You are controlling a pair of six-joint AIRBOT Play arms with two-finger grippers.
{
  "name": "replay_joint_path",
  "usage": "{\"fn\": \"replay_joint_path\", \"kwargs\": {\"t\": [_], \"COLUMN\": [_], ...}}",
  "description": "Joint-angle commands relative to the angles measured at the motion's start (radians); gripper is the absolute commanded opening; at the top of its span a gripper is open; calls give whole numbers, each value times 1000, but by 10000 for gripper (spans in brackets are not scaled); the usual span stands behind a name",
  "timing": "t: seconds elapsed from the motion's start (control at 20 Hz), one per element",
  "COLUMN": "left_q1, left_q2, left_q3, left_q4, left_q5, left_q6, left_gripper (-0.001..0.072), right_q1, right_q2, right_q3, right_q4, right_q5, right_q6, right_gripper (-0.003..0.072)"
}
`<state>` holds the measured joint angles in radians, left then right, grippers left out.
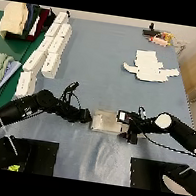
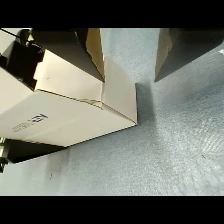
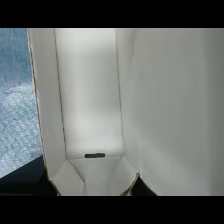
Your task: Fold the box.
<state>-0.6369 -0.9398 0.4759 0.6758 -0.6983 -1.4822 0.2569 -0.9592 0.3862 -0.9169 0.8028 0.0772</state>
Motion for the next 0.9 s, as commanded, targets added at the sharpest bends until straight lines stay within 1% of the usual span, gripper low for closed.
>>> {"fn": "replay_joint_path", "kwargs": {"t": [0.0, 0.25, 0.4, 0.65, 0.75, 0.85], "left_q1": [1, 1, 4, 30, 19, -11], "left_q2": [0, 0, 0, 0, 0, 0], "left_q3": [1, 1, 1, 23, 32, 32], "left_q4": [-10, -11, 4, 4, -5, -11], "left_q5": [-9, -7, 17, -43, -85, -86], "left_q6": [0, 0, -1, 0, 1, 1], "left_gripper": [455, 455, 455, 455, 455, 455], "right_q1": [1, 1, 1, 1, 1, 1], "right_q2": [1, 1, 0, 1, 0, 1], "right_q3": [1, 1, 1, 1, 1, 1], "right_q4": [0, 0, 0, 0, 0, 0], "right_q5": [0, 0, 0, 0, 0, 0], "right_q6": [0, 0, 0, 0, 0, 0], "right_gripper": [505, 505, 505, 505, 505, 505]}}
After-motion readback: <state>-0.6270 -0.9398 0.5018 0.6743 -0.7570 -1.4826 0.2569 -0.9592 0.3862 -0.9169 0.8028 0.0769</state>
